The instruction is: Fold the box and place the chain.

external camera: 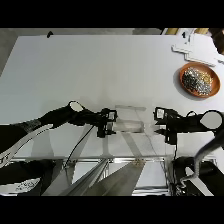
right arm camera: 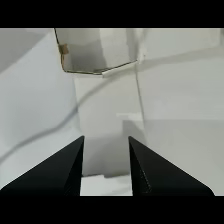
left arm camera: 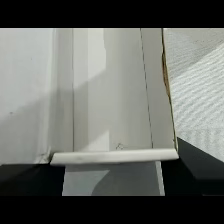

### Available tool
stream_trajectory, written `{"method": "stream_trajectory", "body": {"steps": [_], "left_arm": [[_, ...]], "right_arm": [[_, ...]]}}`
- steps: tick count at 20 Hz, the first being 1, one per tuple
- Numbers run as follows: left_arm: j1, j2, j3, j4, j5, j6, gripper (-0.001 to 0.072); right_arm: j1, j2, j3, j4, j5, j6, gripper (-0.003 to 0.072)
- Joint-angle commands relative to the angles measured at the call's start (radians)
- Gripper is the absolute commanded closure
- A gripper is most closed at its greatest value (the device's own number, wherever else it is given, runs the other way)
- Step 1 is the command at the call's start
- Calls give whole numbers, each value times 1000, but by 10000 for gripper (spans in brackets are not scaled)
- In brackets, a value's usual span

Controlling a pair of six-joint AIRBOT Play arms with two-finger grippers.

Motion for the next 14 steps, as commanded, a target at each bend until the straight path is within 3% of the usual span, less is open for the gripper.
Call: {"method": "stream_trajectory", "body": {"steps": [1, 4, 6, 14], "left_arm": [[1, 1, 0, 0, 0, 0, 502], [1, 1, 0, 0, 0, 0, 502], [1, 1, 0, 0, 0, 0, 502], [1, 1, 0, 0, 0, 0, 502]], "right_arm": [[77, -3, -43, 16, -129, -57, 391], [162, -31, -43, 16, -260, -55, 402], [195, -63, -43, 16, -284, -55, 536], [205, -160, -43, 136, -326, -60, 536]]}}
